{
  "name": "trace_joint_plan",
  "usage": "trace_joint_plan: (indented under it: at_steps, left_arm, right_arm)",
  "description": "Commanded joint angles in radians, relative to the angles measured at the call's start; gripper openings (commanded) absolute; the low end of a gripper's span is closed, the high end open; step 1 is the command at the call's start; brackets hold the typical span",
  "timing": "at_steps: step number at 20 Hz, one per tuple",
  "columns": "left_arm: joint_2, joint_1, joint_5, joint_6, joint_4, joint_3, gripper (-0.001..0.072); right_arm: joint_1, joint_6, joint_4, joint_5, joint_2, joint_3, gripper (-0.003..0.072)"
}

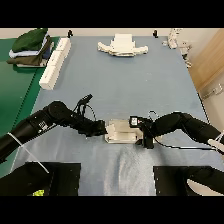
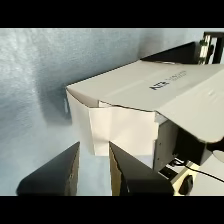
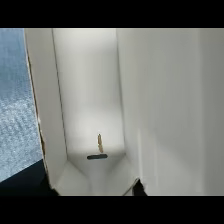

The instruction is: Fold the box.

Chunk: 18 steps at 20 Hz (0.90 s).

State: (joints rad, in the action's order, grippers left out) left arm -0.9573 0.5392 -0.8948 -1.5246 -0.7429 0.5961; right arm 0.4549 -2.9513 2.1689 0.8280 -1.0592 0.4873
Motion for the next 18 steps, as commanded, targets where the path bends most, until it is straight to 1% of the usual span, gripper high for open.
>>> trace_joint_plan:
  at_steps: [1,3,5,8,11,14,18]
  left_arm:
    - [-0.027,0.066,0.071,0.027,0.002,0.005,0.0294]
    - [-0.028,0.096,0.108,-0.003,0.001,0.012,0.0294]
    - [-0.029,0.117,0.12,-0.051,-0.027,0.013,0.0294]
    - [-0.034,0.159,0.116,-0.186,-0.145,0.013,0.0293]
    - [-0.049,0.209,0.118,-0.29,-0.229,0.025,0.0292]
    - [-0.097,0.262,0.112,-0.409,-0.342,0.084,0.0291]
    - [-0.196,0.328,0.048,-0.537,-0.477,0.202,0.029]
  right_arm:
    - [0.0,0.0,0.0,0.0,0.001,0.001,0.0512]
    - [0.0,0.0,0.0,0.0,0.001,0.001,0.0512]
    - [0.0,0.0,0.0,0.0,0.001,0.001,0.0512]
    - [0.0,0.0,0.0,0.0,0.001,0.001,0.0512]
    - [0.0,0.0,0.0,0.0,0.001,0.001,0.0512]
    - [0.0,0.0,0.0,0.0,0.001,0.001,0.0512]
    - [0.0,0.0,0.0,0.0,0.001,0.001,0.0512]
